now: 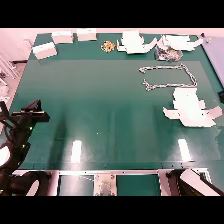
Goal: Fold the box and place the chain.
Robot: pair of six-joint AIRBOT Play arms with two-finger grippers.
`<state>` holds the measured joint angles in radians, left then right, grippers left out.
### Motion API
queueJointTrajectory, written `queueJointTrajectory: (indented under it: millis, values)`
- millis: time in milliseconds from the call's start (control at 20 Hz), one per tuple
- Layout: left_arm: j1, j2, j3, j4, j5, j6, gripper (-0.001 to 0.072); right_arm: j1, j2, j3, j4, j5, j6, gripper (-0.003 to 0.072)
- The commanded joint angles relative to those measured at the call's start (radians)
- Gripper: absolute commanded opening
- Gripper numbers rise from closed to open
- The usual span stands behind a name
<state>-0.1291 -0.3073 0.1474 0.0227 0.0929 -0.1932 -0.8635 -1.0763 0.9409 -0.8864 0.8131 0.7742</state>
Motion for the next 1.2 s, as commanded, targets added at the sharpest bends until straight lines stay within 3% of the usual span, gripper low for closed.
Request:
queueJointTrajectory:
  millis: [0,650,950,1150]
  values:
    - [0.000,0.001,0.000,0.000,0.000,0.000,0.0021,-0.092,-0.095,0.213,-0.262,0.212,0.134,0.0524]
    - [0.000,0.001,0.000,0.000,0.000,0.000,0.0021,-0.022,-0.644,0.706,-0.387,0.612,0.091,0.0569]
    - [0.000,0.001,0.000,0.000,0.000,0.000,0.0021,0.000,-0.789,0.866,-0.402,0.726,0.055,0.0570]
    - [0.000,0.001,0.000,0.000,0.000,0.000,0.0021,-0.011,-0.812,0.878,-0.406,0.727,-0.018,0.0570]
